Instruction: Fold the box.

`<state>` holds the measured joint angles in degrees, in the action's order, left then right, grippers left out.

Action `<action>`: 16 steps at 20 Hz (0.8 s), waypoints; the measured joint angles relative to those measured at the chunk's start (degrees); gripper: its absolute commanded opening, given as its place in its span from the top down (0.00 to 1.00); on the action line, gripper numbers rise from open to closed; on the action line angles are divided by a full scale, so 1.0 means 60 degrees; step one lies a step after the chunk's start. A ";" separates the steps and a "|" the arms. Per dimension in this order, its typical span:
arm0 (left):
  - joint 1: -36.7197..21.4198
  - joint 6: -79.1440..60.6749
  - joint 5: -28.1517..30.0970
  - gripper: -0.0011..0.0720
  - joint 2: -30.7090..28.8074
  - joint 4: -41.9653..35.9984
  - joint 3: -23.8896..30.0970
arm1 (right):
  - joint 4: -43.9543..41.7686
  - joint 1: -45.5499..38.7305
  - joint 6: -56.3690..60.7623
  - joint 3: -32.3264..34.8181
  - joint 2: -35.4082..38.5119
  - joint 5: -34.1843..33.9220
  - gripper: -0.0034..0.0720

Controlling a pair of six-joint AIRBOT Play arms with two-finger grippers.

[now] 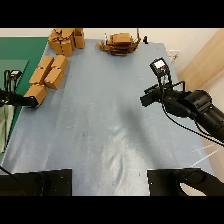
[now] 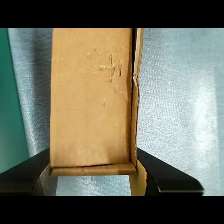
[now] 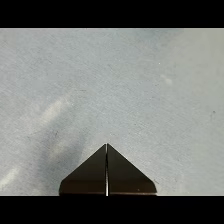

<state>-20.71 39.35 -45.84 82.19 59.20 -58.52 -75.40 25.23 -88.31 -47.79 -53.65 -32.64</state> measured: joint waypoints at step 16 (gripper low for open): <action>-0.0109 0.0127 -0.0634 0.05 0.0127 0.0204 0.0018 | -0.0076 0.0000 0.0073 0.0040 -0.0117 -0.0142 0.95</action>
